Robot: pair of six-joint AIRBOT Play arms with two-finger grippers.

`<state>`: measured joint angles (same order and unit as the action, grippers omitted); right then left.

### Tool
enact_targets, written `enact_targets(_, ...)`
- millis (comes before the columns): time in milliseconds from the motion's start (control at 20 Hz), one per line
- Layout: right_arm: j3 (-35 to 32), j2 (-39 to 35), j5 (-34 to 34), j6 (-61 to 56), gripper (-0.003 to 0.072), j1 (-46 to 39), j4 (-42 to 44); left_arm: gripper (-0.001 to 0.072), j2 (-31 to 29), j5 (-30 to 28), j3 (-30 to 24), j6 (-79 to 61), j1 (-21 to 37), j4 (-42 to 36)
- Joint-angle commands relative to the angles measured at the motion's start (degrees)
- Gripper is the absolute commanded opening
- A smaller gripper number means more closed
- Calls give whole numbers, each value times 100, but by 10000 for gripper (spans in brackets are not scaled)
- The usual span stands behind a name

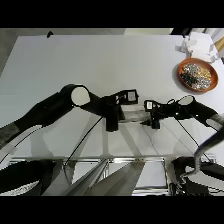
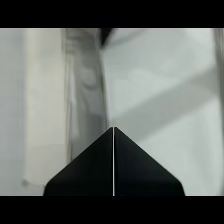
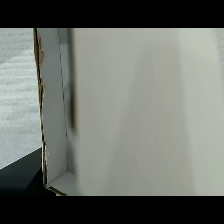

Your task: Fold the box and place the chain.

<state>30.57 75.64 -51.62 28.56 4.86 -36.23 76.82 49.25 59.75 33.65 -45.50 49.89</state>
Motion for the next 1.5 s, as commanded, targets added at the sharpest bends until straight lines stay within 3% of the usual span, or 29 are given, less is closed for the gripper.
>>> enact_targets(0,2,-4,-2,0,410,2,0,2,428,-1923,-4,1209,-125,-164)
enact_targets(200,2,-4,-2,0,410,2,0,1,629,-3226,-7,2332,-125,-162)
enact_targets(550,2,-4,-2,0,410,2,0,2,1213,-2931,-7,2900,-127,-162)
enact_targets(850,2,-4,-2,0,410,0,0,3,1209,-2796,-7,2892,-125,-120)
enact_targets(950,2,-4,-2,0,410,2,0,3,1023,-2673,-7,2765,-125,-92)
enact_targets(1100,2,-4,-2,0,410,2,2,2,544,-2291,-7,2815,-122,778)
enact_targets(1450,2,-4,-2,0,410,2,0,2,-326,-382,-7,4138,-122,2883)
